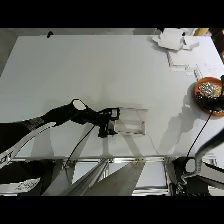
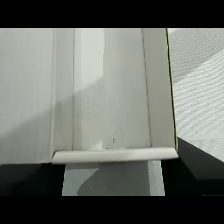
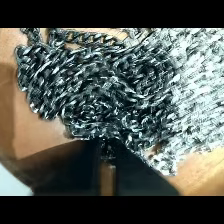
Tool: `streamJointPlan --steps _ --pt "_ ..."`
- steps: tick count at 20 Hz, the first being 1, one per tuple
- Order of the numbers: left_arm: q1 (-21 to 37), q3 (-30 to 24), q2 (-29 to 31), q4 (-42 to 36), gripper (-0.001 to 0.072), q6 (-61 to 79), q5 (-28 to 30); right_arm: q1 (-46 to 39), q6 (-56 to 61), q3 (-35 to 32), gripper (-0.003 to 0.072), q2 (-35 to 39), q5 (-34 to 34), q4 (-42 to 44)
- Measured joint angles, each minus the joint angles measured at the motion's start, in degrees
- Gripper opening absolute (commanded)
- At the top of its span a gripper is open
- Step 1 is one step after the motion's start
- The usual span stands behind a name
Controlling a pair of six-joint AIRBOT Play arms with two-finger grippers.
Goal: Fold the box and place the chain.
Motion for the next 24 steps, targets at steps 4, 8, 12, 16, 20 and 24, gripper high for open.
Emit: streamJointPlan --steps 4,8,12,16,20,24 --pt "0.00 0.00 0.00 -0.02 0.0272 -0.02 -0.02 -0.02 0.00 -0.07 0.0020 1.51 1.77 0.07" --pt "0.00 0.00 0.00 -0.02 0.0272 -0.02 -0.02 -0.02 0.00 -0.07 0.0019 7.65 3.89 1.55" --pt "0.00 0.00 0.00 -0.02 0.0272 -0.02 -0.02 0.00 -0.87 -0.07 0.0021 15.17 5.62 4.55" --pt "0.00 0.00 0.00 -0.02 0.0272 -0.02 -0.02 0.00 -1.27 -0.07 0.0235 15.93 5.60 4.63" --pt "0.00 0.00 0.00 -0.02 0.0272 0.00 -0.02 0.00 -1.38 -0.07 0.0235 11.19 4.76 2.21" --pt "0.00 0.00 0.00 0.00 0.0272 0.00 -0.02 0.00 -1.49 -0.07 0.0232 6.86 2.27 0.61"
